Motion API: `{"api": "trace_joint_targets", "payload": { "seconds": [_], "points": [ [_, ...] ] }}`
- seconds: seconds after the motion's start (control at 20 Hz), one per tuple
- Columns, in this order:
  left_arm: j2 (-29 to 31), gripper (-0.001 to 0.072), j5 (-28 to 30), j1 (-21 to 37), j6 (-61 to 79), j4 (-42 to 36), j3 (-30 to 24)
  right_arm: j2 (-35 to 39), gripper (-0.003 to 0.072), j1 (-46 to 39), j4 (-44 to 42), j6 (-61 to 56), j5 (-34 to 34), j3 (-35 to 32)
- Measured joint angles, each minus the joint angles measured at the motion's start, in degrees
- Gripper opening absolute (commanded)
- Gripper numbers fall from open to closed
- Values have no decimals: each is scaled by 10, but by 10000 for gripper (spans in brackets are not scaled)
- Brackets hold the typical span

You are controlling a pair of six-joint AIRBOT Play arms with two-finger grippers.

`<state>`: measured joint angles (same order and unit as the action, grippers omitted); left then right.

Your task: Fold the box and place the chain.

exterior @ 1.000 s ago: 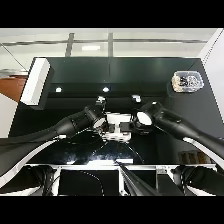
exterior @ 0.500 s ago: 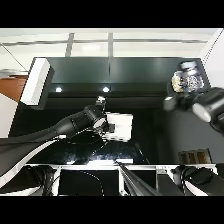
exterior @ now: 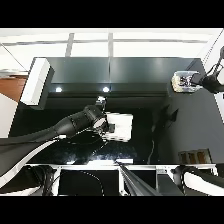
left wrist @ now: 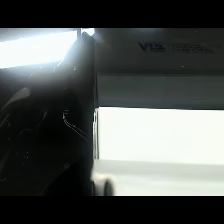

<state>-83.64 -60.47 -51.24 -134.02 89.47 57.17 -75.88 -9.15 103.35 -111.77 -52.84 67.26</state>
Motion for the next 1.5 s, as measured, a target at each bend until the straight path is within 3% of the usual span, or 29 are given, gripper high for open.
{"api": "trace_joint_targets", "payload": {
  "seconds": [0.2, 0.5, 0.75, 0.8, 1.25, 1.3, 1.35, 1.4, 1.5],
  "points": [
    [0, 32, 0, 0, 0, -1, 0, -123, 719, -37, -55, 6, -15, 118],
    [0, 31, -8, 0, 1, -3, 0, -226, 718, -59, -91, 1, -30, 226],
    [0, 32, -15, 0, 1, -4, 0, -266, 706, -70, -97, -7, -45, 259],
    [0, 31, -15, 0, 1, -4, 0, -272, 652, -70, -97, -7, -48, 261],
    [0, 31, -16, 0, 0, -4, 0, -313, 652, -73, -87, -9, -17, 268],
    [0, 31, -16, 0, 0, -4, 0, -317, 451, -73, -87, -9, -15, 268],
    [0, 31, -16, 0, 0, -4, 0, -320, 100, -73, -85, -9, -16, 268],
    [0, 31, -16, 0, 0, -4, 0, -322, 30, -73, -89, -10, -21, 270],
    [0, 31, -16, 0, 0, -4, 0, -323, 28, -73, -95, 1, -40, 280]
  ]
}}
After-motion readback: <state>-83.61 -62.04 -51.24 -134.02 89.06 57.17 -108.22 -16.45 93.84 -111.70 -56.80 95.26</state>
